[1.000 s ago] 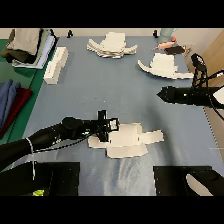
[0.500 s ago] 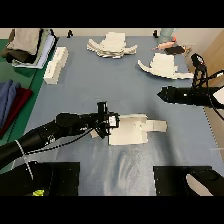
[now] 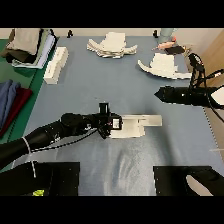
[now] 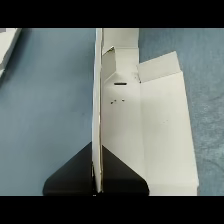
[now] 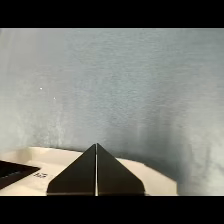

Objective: Fold the box.

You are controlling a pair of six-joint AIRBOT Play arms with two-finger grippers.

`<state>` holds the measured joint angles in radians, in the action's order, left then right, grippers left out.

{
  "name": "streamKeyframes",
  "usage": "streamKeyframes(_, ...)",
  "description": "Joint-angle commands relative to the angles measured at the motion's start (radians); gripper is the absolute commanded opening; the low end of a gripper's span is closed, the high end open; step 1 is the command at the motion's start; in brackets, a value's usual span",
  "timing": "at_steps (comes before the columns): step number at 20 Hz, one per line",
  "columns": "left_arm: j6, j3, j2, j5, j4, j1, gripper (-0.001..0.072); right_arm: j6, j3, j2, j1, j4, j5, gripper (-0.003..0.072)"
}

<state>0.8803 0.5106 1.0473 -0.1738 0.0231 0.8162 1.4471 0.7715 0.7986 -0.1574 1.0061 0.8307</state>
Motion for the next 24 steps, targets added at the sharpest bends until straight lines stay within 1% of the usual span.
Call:
streamKeyframes(1,-0.002,-0.025,0.043,-0.003,0.041,0.006,0.0012,0.0,0.0,0.0,-0.041,0.0,-0.03,0.0)
streamKeyframes(5,-0.002,-0.043,0.078,-0.013,0.076,0.007,0.0013,0.001,0.0,0.0,-0.05,0.0,-0.037,0.0)
streamKeyframes(7,-0.01,-0.041,0.074,-0.014,0.084,0.007,0.0014,0.001,0.0,0.0,-0.05,0.0,-0.037,0.0)
streamKeyframes(10,-0.063,-0.037,0.007,0.013,0.086,-0.003,0.0014,0.0,0.0,0.0,-0.05,0.0,-0.036,0.0)
streamKeyframes(12,-0.106,-0.024,-0.056,0.028,0.086,-0.037,0.0014,0.0,0.0,0.0,-0.05,0.0,-0.037,0.0)
streamKeyframes(13,-0.125,-0.013,-0.08,0.02,0.086,-0.06,0.0014,0.0,0.0,0.0,-0.05,0.001,-0.037,0.0)
streamKeyframes(15,-0.196,0.011,-0.101,-0.055,0.083,-0.106,0.0014,0.0,0.0,0.0,-0.05,0.001,-0.037,0.0)
streamKeyframes(17,-0.319,0.021,-0.093,-0.164,0.017,-0.14,0.0014,0.0,0.0,0.0,-0.05,0.002,-0.035,0.0)
streamKeyframes(20,-0.571,0.02,-0.055,-0.277,-0.253,-0.15,0.0014,0.0,0.0,0.0,-0.05,0.002,-0.035,0.0)
streamKeyframes(21,-0.624,0.021,-0.043,-0.307,-0.321,-0.15,0.0014,0.0,0.0,0.0,-0.05,0.002,-0.035,0.0)
streamKeyframes(22,-0.65,0.021,-0.031,-0.328,-0.354,-0.151,0.0014,0.0,0.0,0.001,-0.05,0.002,-0.035,0.0)
streamKeyframes(24,-0.673,0.034,-0.009,-0.331,-0.395,-0.152,0.0015,0.0,0.0,0.013,-0.05,0.001,-0.033,0.0)
